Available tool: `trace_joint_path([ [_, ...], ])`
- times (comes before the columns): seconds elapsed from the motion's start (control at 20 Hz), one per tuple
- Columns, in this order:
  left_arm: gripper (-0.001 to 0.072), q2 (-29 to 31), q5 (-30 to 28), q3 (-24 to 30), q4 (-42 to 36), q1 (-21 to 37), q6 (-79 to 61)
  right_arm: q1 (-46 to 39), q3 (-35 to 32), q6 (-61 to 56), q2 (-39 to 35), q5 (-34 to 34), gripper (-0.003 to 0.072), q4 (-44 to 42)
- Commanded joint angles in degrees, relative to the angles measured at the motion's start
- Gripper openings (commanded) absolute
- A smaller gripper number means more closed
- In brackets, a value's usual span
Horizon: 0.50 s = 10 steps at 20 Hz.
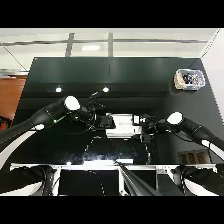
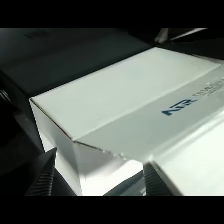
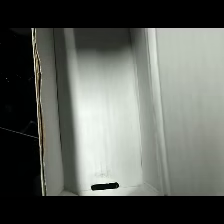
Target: Fold the box and place the chain.
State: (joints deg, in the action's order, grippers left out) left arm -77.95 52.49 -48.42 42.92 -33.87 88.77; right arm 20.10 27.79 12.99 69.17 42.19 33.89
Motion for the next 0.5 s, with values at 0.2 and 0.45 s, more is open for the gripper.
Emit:
trace_joint_path([
  [0.2, 0.0575, 0.0, -3.9, -0.1, 8.2, -1.7, 8.5, 0.0, 0.0, -0.1, 0.0, 0.0, 0.0234, -0.2],
  [0.45, 0.0575, 0.0, -3.0, -1.1, 12.8, -2.1, 12.2, 0.0, 0.0, -0.1, 0.0, 0.0, 0.0234, -0.2],
])
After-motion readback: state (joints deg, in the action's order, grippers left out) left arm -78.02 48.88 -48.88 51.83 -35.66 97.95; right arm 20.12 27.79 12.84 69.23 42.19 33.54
